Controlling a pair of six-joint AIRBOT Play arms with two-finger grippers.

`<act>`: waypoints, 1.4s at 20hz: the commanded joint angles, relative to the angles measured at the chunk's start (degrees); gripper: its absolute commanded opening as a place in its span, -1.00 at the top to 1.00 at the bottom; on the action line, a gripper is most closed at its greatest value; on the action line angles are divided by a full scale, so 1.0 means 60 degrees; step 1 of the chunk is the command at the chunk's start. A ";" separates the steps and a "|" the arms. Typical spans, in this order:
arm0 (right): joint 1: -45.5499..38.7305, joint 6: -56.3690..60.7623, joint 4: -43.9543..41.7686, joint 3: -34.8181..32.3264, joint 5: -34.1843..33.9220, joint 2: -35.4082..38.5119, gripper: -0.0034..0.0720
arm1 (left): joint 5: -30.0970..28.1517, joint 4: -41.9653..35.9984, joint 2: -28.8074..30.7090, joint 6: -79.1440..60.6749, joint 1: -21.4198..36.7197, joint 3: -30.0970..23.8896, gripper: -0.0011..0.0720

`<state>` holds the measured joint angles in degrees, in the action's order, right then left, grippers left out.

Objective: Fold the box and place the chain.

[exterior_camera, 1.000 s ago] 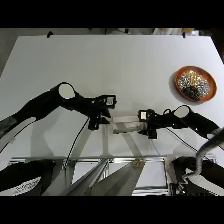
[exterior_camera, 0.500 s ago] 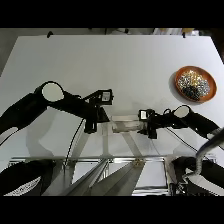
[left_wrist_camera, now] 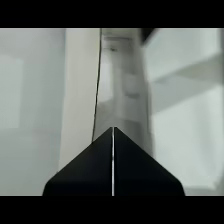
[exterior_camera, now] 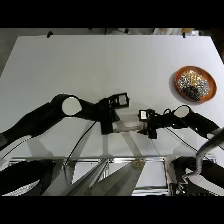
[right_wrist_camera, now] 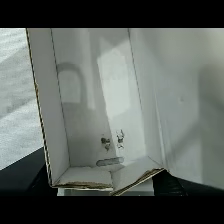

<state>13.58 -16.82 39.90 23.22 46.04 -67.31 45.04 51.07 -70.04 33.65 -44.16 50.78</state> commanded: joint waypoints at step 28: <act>-0.0004 0.0000 0.0000 0.0007 0.0007 0.0007 -0.20 | 0.2415 0.2532 -0.0776 0.0437 0.0178 -0.0233 0.95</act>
<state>13.56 -16.84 39.92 23.22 46.11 -67.31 59.35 66.89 -72.07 39.33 -43.22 50.22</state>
